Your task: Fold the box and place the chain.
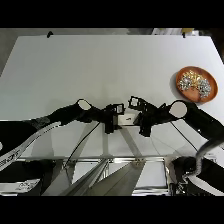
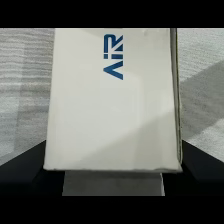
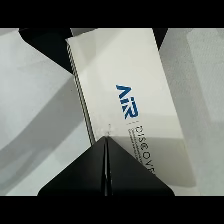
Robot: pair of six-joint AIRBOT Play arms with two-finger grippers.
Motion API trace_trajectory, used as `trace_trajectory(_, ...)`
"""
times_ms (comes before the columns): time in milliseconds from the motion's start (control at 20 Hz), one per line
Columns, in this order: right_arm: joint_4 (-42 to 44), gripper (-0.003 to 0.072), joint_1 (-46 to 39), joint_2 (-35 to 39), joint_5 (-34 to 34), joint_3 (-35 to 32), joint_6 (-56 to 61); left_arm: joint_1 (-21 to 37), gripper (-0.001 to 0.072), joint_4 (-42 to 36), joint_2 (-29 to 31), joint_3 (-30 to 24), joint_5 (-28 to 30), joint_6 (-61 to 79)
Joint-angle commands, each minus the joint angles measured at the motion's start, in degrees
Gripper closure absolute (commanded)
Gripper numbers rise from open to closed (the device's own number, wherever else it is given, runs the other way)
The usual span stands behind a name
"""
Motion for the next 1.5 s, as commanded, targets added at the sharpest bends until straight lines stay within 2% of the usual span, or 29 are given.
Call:
trace_trajectory(0,-0.22,0.0666,-0.02,-0.04,-0.11,-0.17,0.02,0.00,0.0432,-0.02,0.00,-0.02,-0.02,-0.02)
trace_trajectory(150,-0.46,0.0667,-0.09,1.64,-0.22,-0.02,1.81,0.00,0.0432,-0.04,0.02,-0.02,-0.02,-0.02)
trace_trajectory(300,-4.55,0.0666,-0.07,5.03,0.20,2.14,8.28,0.00,0.0432,-0.02,0.02,-0.02,-0.02,-0.02)
trace_trajectory(450,-15.98,0.0668,-0.09,8.85,2.32,3.17,19.98,0.00,0.0432,-0.04,0.02,-0.02,-0.02,-0.02)
trace_trajectory(600,-26.58,0.0669,-2.45,10.05,9.35,3.17,30.38,0.00,0.0432,-0.04,0.02,-0.02,-0.02,-0.02)
trace_trajectory(750,-27.28,0.0668,-12.15,10.03,16.41,3.15,38.27,0.00,0.0432,-0.04,0.00,-0.02,-0.02,-0.02)
trace_trajectory(1050,-27.21,0.0667,-33.94,9.86,22.99,2.99,44.92,0.00,0.0432,-0.04,0.00,-0.02,-0.02,-0.02)
trace_trajectory(1200,-26.62,0.0666,-38.27,9.86,25.29,2.99,45.11,0.00,0.0432,-0.02,0.02,-0.02,-0.02,-0.02)
trace_trajectory(1450,-26.62,0.0667,-38.75,9.88,25.83,3.02,45.00,0.00,0.0433,-0.07,0.02,-0.02,-1.16,-0.04)
